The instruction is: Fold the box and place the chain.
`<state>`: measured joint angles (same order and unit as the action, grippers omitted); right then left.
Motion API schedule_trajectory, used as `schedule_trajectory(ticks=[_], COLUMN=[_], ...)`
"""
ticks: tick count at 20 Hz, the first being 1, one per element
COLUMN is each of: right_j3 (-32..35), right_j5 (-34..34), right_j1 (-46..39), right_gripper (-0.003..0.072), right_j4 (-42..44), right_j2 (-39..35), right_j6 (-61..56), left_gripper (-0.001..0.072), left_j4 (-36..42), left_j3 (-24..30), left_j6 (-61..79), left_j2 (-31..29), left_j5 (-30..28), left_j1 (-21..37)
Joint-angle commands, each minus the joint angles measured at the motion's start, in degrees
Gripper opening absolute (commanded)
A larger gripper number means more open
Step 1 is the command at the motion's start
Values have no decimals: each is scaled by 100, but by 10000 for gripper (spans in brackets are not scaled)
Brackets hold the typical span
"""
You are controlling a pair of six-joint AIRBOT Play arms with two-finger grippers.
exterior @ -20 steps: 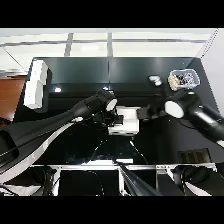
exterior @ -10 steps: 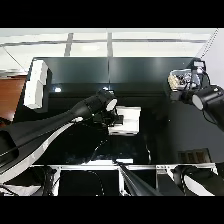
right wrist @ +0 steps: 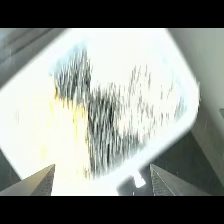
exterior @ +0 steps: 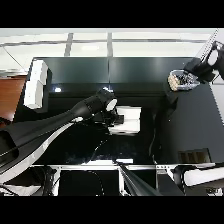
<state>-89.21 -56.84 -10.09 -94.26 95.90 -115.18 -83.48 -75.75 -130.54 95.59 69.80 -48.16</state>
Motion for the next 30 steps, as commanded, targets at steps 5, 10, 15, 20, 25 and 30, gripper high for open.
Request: schedule_trajectory(ticks=[5,10,15,20,25,30], right_j3=[-2402,-2529,-2732,-2778,-2778,-2476], right_j5=[-636,-638,-1235,-1685,-1919,-1985], right_j1=[-273,-326,-323,-323,-343,-376], right_gripper=[649,649,17,17,17,16], right_j4=[83,83,83,68,330,1163], right_j2=[2111,2535,2468,1716,632,-522], right_j6=[35,37,708,1379,1965,2516], left_gripper=[26,26,26,26,26,26], left_j4=[0,2,17,20,20,17], left_j3=[-4,-4,-4,-4,-4,-4], left_j6=[4,4,4,4,4,2], left_j2=[2,2,2,2,2,2], left_j5=[-15,-15,-17,-17,-28,-96], left_j1=[4,4,2,2,2,7])
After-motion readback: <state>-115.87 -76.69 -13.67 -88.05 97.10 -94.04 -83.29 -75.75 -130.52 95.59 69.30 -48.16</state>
